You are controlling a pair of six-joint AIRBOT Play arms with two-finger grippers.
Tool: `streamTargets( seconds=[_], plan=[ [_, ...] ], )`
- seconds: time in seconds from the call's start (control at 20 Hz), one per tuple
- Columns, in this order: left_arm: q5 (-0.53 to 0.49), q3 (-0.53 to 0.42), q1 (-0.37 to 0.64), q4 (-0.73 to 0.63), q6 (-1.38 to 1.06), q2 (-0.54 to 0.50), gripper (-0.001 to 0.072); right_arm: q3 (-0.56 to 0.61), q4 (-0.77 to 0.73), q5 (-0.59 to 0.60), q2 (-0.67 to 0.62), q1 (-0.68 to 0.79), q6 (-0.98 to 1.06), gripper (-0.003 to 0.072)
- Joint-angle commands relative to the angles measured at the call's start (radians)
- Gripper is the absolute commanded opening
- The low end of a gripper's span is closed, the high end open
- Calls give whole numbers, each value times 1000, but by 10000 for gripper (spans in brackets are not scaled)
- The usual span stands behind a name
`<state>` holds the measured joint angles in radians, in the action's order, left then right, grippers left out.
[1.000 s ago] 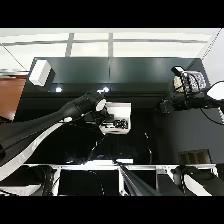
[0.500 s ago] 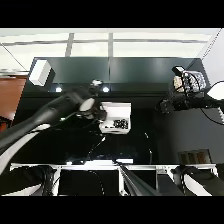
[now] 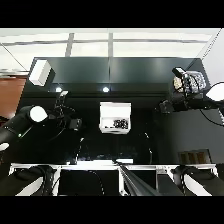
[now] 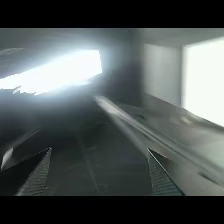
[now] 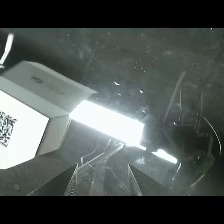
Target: Fold the box and place the chain.
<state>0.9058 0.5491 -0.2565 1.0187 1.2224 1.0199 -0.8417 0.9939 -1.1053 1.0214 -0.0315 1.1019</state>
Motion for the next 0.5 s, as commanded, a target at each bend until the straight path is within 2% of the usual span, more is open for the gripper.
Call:
streamTargets(
  seconds=[0.0, 0.1, 0.25, 0.45],
  plan=[
    [145, -80, 65, -489, -1102, 36, 708, 9, -3, 4, -1, 0, 13, 377],
    [89, -79, 25, -450, -1325, 57, 716, 11, -3, 2, -1, 0, 20, 377],
    [-76, -57, -47, -424, -1544, 103, 716, 21, -20, 10, -1, 0, 21, 377],
    [-39, 67, -55, -423, -1589, 284, 716, 25, -22, 10, -1, 0, 21, 377]
  ],
)
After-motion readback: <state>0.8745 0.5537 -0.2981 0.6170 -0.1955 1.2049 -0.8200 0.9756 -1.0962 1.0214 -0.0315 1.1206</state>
